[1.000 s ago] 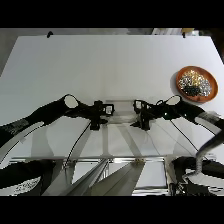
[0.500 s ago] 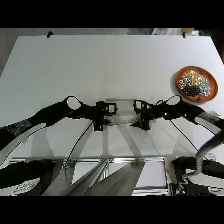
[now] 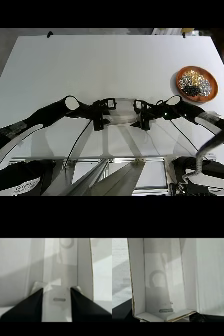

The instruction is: Fold the box and place the chain.

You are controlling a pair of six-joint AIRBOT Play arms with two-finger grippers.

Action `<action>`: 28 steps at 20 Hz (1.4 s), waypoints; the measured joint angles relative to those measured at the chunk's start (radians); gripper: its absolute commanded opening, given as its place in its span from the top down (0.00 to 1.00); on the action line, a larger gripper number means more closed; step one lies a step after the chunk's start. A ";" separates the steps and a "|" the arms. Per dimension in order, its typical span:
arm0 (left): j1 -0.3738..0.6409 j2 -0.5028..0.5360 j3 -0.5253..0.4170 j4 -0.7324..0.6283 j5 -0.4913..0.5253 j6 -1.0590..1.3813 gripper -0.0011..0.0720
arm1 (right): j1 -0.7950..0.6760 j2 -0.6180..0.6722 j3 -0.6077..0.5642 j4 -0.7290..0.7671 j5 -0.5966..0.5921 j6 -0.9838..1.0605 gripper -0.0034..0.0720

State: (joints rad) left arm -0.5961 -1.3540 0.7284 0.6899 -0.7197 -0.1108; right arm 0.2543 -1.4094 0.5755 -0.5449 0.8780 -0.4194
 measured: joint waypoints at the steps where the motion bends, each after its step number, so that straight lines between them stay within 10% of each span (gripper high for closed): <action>1: 0.008 0.024 0.000 0.037 -0.008 -0.056 0.83 | 0.000 0.000 0.000 0.000 0.000 0.000 0.51; 4: 0.046 0.114 0.000 0.147 -0.075 -0.233 0.98 | 0.000 0.000 0.000 0.000 0.000 0.000 0.51; 13: 0.235 0.287 -0.022 0.332 -0.302 -0.909 0.98 | 0.000 0.000 0.000 -0.001 0.000 -0.001 0.51; 28: 0.210 -0.016 -0.061 0.117 -0.186 -1.192 0.98 | 0.000 0.000 0.000 0.000 0.000 -0.001 0.51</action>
State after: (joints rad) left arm -0.3859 -1.3705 0.6674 0.8074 -0.9054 -1.3025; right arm 0.2543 -1.4094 0.5755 -0.5453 0.8780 -0.4202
